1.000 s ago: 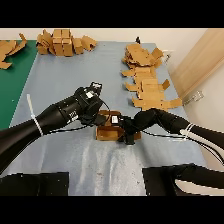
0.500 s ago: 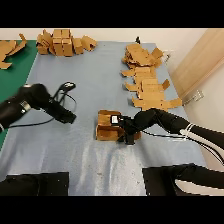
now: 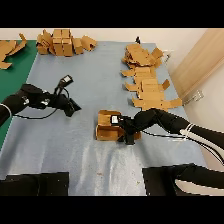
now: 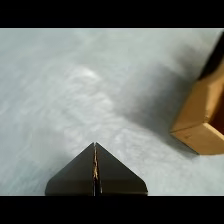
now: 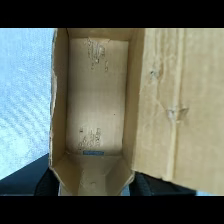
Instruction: Fold the box.
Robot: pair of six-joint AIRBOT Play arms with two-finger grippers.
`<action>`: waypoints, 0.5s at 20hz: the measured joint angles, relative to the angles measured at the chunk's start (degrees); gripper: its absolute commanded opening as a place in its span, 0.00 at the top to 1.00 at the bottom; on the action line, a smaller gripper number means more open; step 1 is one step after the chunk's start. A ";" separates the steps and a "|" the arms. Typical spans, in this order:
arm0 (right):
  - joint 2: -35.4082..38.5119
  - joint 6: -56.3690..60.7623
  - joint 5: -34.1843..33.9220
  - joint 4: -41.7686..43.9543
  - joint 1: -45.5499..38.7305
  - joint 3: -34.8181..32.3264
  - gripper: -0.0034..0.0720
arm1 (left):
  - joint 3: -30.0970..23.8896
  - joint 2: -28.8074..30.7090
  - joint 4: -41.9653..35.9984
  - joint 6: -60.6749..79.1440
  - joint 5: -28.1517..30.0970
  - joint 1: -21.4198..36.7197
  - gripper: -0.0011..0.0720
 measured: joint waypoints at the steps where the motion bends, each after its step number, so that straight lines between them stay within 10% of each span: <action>1: 0.00 0.00 0.02 -0.11 0.00 0.00 0.30 | -0.37 0.07 -0.24 1.88 -1.03 -1.05 0.97; 5: 0.00 0.02 0.04 -0.55 0.00 0.00 0.30 | -5.88 3.28 1.70 9.27 -6.38 -2.91 0.97; 6: 0.00 0.02 0.04 -0.63 0.00 0.00 0.30 | -7.63 4.02 2.54 11.80 -7.21 -3.23 0.69; 7: 0.00 0.00 0.07 -0.79 0.00 0.00 0.30 | -9.09 4.44 3.26 13.88 -7.63 -3.58 0.04; 10: 0.02 0.02 0.44 -1.53 0.00 0.02 0.30 | -12.17 4.72 3.91 17.94 -6.45 -6.32 0.02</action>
